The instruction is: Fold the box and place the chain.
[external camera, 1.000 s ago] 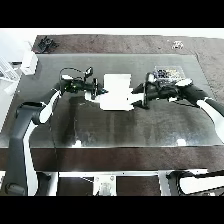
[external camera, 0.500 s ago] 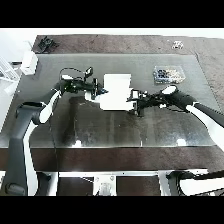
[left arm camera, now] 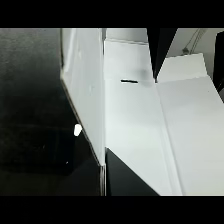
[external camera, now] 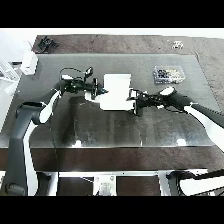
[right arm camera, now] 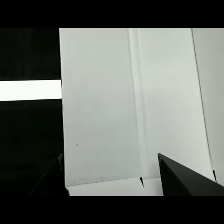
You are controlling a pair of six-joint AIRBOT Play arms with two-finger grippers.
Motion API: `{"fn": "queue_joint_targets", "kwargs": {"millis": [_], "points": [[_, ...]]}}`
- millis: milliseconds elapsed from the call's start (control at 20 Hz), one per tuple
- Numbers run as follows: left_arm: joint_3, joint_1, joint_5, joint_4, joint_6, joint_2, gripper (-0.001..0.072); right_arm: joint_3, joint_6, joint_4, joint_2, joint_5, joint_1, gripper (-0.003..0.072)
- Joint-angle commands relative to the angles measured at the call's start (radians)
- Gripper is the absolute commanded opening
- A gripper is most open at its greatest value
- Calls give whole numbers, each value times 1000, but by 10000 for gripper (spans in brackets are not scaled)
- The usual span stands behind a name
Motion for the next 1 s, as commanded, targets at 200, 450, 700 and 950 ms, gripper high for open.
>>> {"fn": "queue_joint_targets", "kwargs": {"millis": [200, 450, 700, 950], "points": [[0, 0, 0, 0, 0, 0, 25, 19, 0, 64, 28, -28, -7, 682], [0, 0, -1, 0, 0, 0, 25, 34, 1, 119, 56, -39, -66, 682], [0, 0, -1, 0, 0, 0, 25, 60, 0, 154, 29, -39, -84, 682], [0, 0, -2, 0, 0, 0, 25, 114, -27, 150, -7, -30, -84, 682]]}}
